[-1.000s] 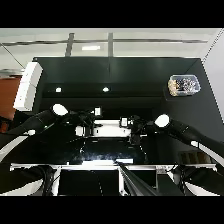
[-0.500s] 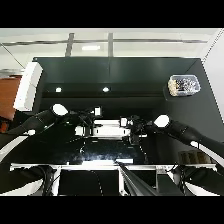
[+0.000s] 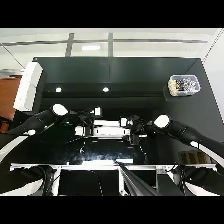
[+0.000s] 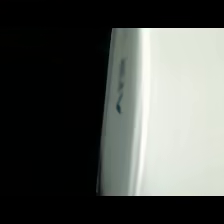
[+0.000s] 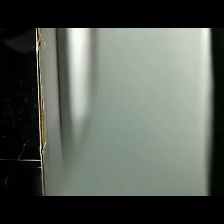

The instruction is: Fold the box and place the chain.

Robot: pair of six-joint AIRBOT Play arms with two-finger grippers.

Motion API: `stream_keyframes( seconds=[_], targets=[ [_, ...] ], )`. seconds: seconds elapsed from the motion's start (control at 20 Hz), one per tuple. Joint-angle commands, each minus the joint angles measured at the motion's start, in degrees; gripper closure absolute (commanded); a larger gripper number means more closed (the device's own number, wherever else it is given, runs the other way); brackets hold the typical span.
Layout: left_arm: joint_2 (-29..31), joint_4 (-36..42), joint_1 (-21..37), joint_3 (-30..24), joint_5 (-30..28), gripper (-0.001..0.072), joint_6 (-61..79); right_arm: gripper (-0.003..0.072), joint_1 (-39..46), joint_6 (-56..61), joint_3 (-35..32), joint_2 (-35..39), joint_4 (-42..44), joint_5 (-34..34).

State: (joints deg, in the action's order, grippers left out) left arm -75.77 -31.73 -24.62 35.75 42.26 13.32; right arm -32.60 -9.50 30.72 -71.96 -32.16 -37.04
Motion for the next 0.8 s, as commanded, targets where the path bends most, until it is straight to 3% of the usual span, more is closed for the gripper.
stream_keyframes(
  seconds=[0.0, 0.1, 0.25, 0.3, 0.55, 0.7, 0.75],
  targets=[
    [0.0, -0.2, 0.0, 0.0, 0.1, 0.0460, 0.2, 0.0210, 0.0, 0.1, 0.0, 0.0, 0.0, 0.0],
    [0.2, -0.2, 0.5, 0.0, -0.2, 0.0336, 0.2, 0.0210, 0.0, 0.1, 0.0, 0.0, 0.0, 0.0],
    [2.0, -0.7, 1.8, 0.0, 0.0, 0.0038, -0.2, 0.0210, 0.0, 0.1, 0.0, 0.0, 0.0, 0.0],
    [2.9, -0.7, 2.6, 0.0, 0.0, 0.0003, -0.9, 0.0209, 0.0, 0.1, 0.0, 0.0, 0.0, 0.0],
    [11.0, -4.2, 7.3, 0.0, 2.8, 0.0003, -7.9, 0.0210, 0.0, 0.1, 0.0, 0.0, 0.0, 0.0],
    [16.8, -11.1, 11.1, 0.0, 10.7, 0.0015, -20.1, 0.0210, 0.0, 0.1, 0.0, 0.0, 0.0, 0.0],
    [18.5, -11.5, 12.2, 0.0, 13.7, 0.0049, -23.7, 0.0210, 0.0, 0.1, 0.0, 0.0, 0.0, 0.0]
  ],
)
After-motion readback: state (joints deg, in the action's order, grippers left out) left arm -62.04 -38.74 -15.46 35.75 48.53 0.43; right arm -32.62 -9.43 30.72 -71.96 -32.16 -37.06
